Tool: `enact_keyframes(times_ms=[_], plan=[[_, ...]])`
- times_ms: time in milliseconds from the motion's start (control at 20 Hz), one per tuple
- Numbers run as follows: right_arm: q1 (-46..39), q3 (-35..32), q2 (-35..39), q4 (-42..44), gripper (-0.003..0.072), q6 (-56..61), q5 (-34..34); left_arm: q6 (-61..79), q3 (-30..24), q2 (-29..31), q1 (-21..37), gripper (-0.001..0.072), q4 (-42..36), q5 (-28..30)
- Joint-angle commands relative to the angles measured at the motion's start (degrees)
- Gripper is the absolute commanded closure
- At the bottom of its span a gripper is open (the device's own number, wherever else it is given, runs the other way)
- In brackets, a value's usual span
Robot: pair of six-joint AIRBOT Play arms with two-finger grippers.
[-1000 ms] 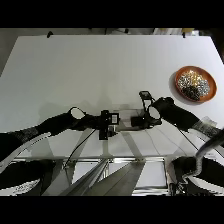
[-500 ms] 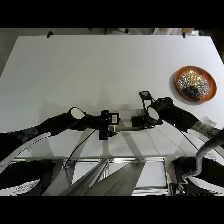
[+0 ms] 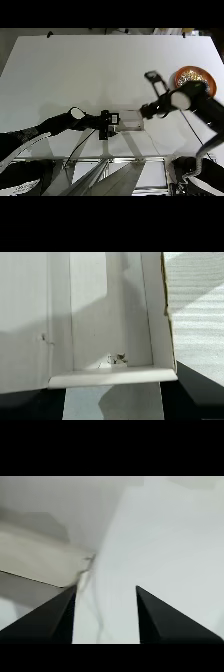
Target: Fold the box and place the chain.
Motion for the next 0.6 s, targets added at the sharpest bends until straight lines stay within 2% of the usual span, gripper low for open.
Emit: enact_keyframes(times_ms=[0, 250, 400, 550], plan=[[-12.2, 7.4, 1.4, -3.8, 0.036, -8.7, -1.3, 0.0, 0.0, 0.0, 0.0, 0.0508, 0.0, 0.0], [-37.2, 8.4, -4.4, -6.1, 0.0473, -17.4, -8.3, 0.0, 0.0, 0.0, 0.0, 0.0508, 0.0, 0.0], [-48.1, 8.4, -10.5, -5.6, 0.0473, -19.6, -10.0, 0.0, 0.0, 0.0, 0.0, 0.0508, 0.0, 0.0], [-53.4, 8.4, -16.3, -1.3, 0.0473, -23.6, -10.0, 0.0, 0.0, 0.0, 0.0, 0.0508, 0.0, 0.0]])
